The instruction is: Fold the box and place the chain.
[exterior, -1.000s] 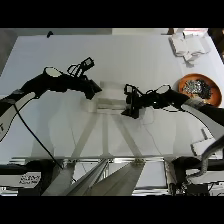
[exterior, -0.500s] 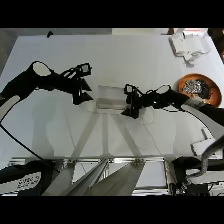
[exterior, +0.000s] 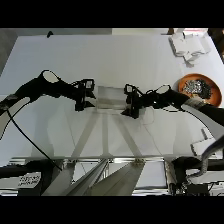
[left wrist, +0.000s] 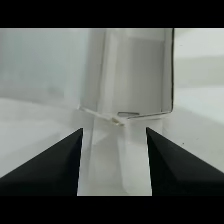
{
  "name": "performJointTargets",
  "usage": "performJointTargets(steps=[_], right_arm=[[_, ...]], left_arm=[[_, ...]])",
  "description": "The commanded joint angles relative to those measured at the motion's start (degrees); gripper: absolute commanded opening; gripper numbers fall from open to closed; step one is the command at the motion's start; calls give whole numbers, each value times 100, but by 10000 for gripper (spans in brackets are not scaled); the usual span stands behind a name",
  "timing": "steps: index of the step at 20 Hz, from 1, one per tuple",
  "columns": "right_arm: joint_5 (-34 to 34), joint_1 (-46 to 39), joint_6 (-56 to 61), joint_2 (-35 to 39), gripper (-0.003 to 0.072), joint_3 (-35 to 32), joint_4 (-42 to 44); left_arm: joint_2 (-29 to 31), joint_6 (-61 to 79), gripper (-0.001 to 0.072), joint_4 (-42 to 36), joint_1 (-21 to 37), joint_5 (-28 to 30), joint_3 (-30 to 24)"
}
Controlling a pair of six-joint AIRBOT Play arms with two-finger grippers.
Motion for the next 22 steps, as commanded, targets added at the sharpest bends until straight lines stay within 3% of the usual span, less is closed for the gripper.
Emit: performJointTargets(steps=[1,3,5,8,10,18,20,22], right_arm=[[4,-4,0,-2,470,0,0],[4,-4,2,-2,470,0,0],[4,-4,0,-2,470,0,0],[4,-4,2,-2,470,0,0],[4,-4,0,-2,470,0,0],[4,-4,0,-2,470,0,0],[4,-4,0,-2,470,0,0],[4,-4,2,-2,470,0,0]], left_arm=[[-188,323,414,-168,-83,-177,-24],[-234,323,409,-101,-133,-247,-24],[-260,323,339,-105,-155,-260,-24],[-260,326,330,-107,-164,-214,-24],[-262,326,263,-109,-164,-107,-24],[-254,323,283,-101,-164,20,-24],[-254,323,371,-101,-164,-2,-24],[-254,323,397,-101,-164,-24,-24]])
